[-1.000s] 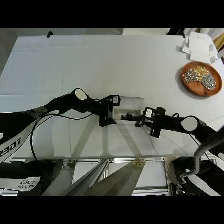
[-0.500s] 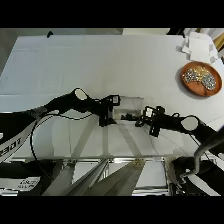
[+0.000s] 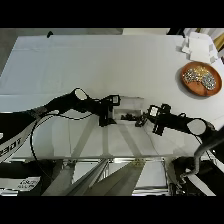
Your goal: Fold the box and place the chain.
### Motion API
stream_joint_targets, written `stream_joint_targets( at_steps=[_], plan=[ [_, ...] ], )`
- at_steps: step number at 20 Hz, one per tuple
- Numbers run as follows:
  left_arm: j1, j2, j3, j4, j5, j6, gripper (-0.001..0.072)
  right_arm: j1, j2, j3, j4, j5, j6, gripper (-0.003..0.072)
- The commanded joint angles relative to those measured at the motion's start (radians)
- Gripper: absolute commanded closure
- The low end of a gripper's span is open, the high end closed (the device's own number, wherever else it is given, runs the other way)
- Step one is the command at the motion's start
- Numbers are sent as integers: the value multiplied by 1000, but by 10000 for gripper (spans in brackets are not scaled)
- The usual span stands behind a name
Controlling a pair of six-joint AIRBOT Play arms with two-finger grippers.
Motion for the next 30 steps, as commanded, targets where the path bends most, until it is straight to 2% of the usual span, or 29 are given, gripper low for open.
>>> stream_joint_targets(
  at_steps=[1, 7, 11, 23, 30],
  plan=[
    [1, 1, 0, 0, 0, 0, 437, -9, 111, 8, -18, 38, 29, 676],
    [1, 0, 0, 0, 0, 0, 437, -9, 320, 129, -19, 87, 43, 677],
    [1, 0, 0, 0, 0, 0, 437, -9, 388, 240, -12, 118, 44, 677],
    [1, 0, 0, 0, 0, 0, 437, -9, 394, 404, 108, 133, 85, 676],
    [1, 0, 0, 0, 0, 0, 437, -6, 352, 409, 206, 146, 95, 676]
  ],
)
